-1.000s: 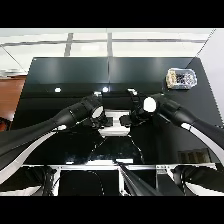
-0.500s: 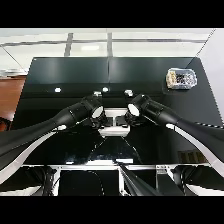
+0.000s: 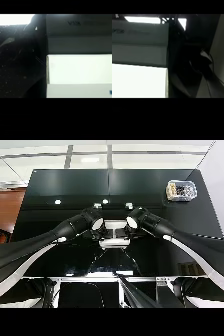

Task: Fold the box and place the chain.

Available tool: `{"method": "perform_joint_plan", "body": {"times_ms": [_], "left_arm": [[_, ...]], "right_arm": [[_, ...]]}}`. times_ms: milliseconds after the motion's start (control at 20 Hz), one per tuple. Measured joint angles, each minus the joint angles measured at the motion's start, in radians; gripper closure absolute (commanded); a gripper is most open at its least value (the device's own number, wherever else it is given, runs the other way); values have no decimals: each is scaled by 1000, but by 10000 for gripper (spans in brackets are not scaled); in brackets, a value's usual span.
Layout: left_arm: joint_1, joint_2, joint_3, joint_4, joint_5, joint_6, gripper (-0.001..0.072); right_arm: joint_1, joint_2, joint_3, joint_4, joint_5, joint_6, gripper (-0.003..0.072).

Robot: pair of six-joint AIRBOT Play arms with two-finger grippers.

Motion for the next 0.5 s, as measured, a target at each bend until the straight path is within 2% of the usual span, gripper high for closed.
{"method": "perform_joint_plan", "body": {"times_ms": [50, 150, 200, 450, 500], "left_arm": [[0, 0, 0, 0, 0, 0, 681], [0, 0, 0, 0, 0, -1, 681], [0, 0, 0, 0, 0, -1, 681], [0, 0, 0, 0, -1, -3, 682], [0, 0, 0, 0, -1, -3, 681]], "right_arm": [[0, 1, 1, 10, -16, 1, 430], [0, -2, 1, 14, -16, 3, 551], [0, -3, 0, 14, -15, 4, 664], [0, -11, 1, 20, -14, 9, 657], [0, -11, 1, 21, -15, 8, 489]]}}
